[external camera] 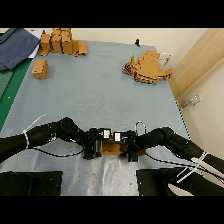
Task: Fold the box.
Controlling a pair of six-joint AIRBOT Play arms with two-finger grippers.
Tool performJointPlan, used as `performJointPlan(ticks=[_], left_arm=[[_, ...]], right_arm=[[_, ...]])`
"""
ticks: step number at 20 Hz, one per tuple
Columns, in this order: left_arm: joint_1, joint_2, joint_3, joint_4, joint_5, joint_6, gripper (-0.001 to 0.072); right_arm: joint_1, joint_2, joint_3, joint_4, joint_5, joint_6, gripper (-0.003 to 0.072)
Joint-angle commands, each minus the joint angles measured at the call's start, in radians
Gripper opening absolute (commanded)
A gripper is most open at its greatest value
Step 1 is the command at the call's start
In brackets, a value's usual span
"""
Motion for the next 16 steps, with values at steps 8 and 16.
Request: performJointPlan(ticks=[8,16], left_arm=[[-0.028,-0.011,0.003,-0.003,0.026,0.003,0.0699],[-0.032,-0.028,0.022,-0.016,0.027,0.003,0.0583]], right_arm=[[0.0,0.001,0.0,0.0,0.0,0.0,0.0465],[0.0,0.001,0.0,0.0,0.0,0.0,0.0465]])
